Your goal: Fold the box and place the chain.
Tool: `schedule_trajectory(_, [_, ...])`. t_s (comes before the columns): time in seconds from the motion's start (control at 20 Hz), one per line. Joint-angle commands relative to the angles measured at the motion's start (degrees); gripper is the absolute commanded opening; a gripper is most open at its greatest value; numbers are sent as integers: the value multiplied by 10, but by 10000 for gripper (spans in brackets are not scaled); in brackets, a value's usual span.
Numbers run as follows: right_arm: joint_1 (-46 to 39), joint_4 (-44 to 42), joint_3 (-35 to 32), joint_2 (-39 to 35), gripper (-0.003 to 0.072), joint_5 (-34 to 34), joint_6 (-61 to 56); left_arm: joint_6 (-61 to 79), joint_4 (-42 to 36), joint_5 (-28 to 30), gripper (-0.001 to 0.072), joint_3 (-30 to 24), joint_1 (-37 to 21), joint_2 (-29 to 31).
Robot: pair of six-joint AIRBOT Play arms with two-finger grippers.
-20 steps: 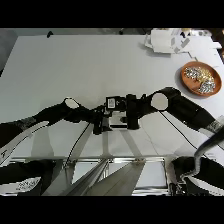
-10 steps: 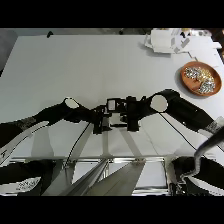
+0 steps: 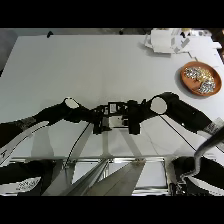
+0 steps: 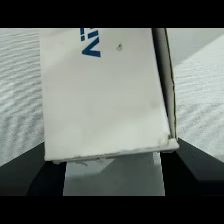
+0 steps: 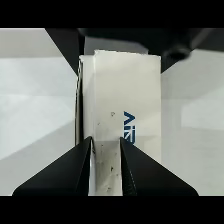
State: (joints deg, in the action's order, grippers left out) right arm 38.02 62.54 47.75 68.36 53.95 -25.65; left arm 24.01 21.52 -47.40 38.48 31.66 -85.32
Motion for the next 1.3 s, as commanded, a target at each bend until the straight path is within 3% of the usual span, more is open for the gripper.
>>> schedule_trajectory(0.0, [12,-16,-1,0,202,9,0,-2,-1,0,205,0,0,0])
schedule_trajectory(0.15, [17,-16,-1,-6,211,9,0,-2,-1,0,205,0,0,0])
schedule_trajectory(0.25, [17,-15,-1,-17,330,9,0,-2,-1,0,205,0,0,0])
schedule_trajectory(0.45, [13,-16,-1,-37,336,20,0,-2,-1,0,205,0,0,0])
schedule_trajectory(0.5, [5,-16,-1,-42,319,27,0,-2,-1,0,205,0,0,0])
schedule_trajectory(0.6, [-25,-24,-1,-51,74,41,0,-2,-1,0,205,0,0,0])
schedule_trajectory(0.65, [-47,-35,-1,-54,19,47,0,-2,-1,0,206,0,0,0])
schedule_trajectory(0.85, [-113,-43,-1,-54,19,76,0,-2,-1,0,205,0,0,0])
schedule_trajectory(1.25, [-116,-87,-54,-54,19,42,5,-2,-1,0,206,0,0,0])
